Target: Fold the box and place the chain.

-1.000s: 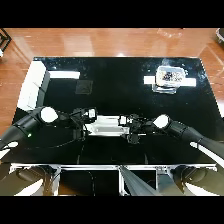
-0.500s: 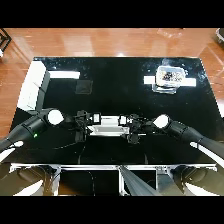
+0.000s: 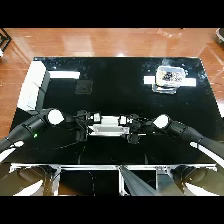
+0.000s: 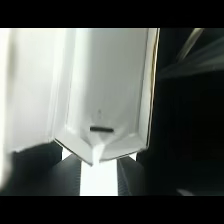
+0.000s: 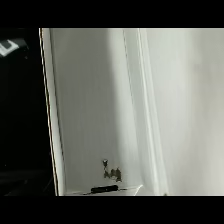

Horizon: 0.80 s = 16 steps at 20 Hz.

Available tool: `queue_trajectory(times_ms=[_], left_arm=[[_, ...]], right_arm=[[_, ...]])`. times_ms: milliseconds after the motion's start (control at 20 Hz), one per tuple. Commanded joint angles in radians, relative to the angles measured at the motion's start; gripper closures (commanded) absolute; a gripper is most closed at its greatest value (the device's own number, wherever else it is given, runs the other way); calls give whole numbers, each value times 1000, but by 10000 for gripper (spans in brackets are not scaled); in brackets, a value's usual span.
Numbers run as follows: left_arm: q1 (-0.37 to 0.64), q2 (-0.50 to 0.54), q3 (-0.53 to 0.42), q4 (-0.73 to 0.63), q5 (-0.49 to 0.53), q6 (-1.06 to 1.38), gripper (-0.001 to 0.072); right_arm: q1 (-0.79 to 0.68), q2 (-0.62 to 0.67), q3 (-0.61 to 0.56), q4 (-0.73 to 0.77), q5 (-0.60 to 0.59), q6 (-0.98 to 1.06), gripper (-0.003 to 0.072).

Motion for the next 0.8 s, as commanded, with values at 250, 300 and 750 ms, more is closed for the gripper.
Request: queue_trajectory(times_ms=[250,300,750], left_arm=[[-1,-2,1,-144,-4,19,416],[0,-3,1,-154,-2,19,416],[-5,-28,1,-108,4,20,462]], right_arm=[[0,-1,0,0,0,0,209],[0,-1,0,0,0,0,208],[0,-1,0,0,0,0,209]])
